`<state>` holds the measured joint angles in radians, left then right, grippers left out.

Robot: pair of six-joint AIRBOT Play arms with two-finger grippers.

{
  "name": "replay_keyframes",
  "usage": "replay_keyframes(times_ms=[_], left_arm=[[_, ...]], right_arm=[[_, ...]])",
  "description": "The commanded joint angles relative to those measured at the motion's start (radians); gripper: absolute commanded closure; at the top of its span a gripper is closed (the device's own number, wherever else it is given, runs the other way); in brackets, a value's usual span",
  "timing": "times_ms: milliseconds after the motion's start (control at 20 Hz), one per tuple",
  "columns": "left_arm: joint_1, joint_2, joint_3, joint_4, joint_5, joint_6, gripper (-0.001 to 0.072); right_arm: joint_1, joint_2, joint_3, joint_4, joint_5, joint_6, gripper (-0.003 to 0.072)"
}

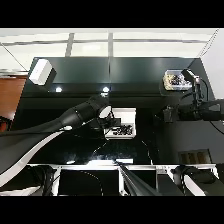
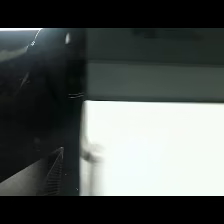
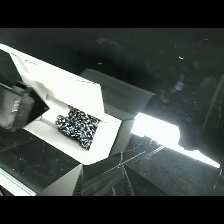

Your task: Fold the box and place the chain.

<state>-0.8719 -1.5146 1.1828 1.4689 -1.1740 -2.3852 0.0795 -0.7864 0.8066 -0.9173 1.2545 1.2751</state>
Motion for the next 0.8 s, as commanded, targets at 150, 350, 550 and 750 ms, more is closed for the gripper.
replay_keyframes(times_ms=[150, 350, 550, 750], left_arm=[[0.038, 0.192, 0.022, 0.041, -0.038, 0.331, 0.0203], [0.179, 0.378, -0.107, 0.013, -0.042, 0.569, 0.0202], [0.493, 0.573, -0.385, -0.332, 0.045, 0.921, 0.0204], [0.700, 0.592, -0.617, -0.923, 0.040, 1.477, 0.0203]], right_arm=[[-0.005, 0.004, 0.000, -0.004, -0.002, 0.000, 0.0370], [-0.005, 0.004, 0.000, -0.004, -0.001, 0.000, 0.0370], [-0.005, 0.004, 0.000, -0.004, -0.002, 0.000, 0.0370], [-0.005, 0.004, 0.000, -0.004, -0.003, 0.000, 0.0370]])
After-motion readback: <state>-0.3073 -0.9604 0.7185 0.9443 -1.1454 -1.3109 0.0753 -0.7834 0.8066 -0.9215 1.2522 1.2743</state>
